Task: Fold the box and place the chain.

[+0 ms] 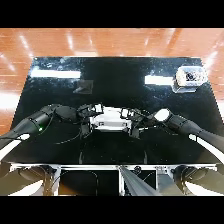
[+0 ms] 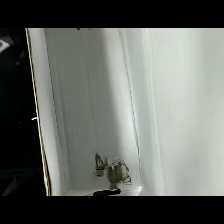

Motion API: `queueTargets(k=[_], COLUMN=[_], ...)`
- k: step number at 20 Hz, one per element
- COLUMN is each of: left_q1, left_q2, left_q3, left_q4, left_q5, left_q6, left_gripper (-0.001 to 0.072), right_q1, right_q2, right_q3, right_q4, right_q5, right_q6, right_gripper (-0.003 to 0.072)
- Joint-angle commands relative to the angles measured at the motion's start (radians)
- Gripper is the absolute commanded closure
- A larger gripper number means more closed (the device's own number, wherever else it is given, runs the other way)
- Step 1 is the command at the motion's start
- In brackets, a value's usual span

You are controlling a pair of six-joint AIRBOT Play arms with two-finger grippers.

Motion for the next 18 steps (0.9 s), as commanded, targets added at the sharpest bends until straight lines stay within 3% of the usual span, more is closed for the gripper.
queueTargets(k=[1, 10, 11, 14, 16, 18], left_q1=[0.039, 0.192, 0.192, 0.193, 0.193, 0.193], left_q2=[0.005, 0.019, 0.019, 0.019, 0.019, 0.022], left_q3=[0.002, 0.003, 0.003, 0.003, 0.009, 0.021], left_q4=[0.016, 0.089, 0.090, 0.090, 0.090, 0.090], left_q5=[0.004, 0.110, 0.130, 0.176, 0.189, 0.196], left_q6=[-0.023, -0.114, -0.122, -0.128, -0.129, -0.129], left_gripper=[0.0105, 0.0112, 0.0161, 0.0596, 0.0683, 0.0683], right_q1=[0.000, 0.000, 0.000, 0.000, 0.000, 0.000], right_q2=[0.000, 0.000, -0.001, -0.001, -0.001, 0.000], right_q3=[0.000, 0.000, 0.000, 0.000, 0.000, 0.000], right_q4=[-0.002, -0.002, -0.002, -0.002, -0.002, -0.002], right_q5=[0.002, 0.002, 0.002, 0.002, 0.002, 0.002], right_q6=[0.000, -0.001, 0.000, -0.001, 0.000, 0.000], right_gripper=[0.0142, 0.0142, 0.0142, 0.0142, 0.0142, 0.0143])
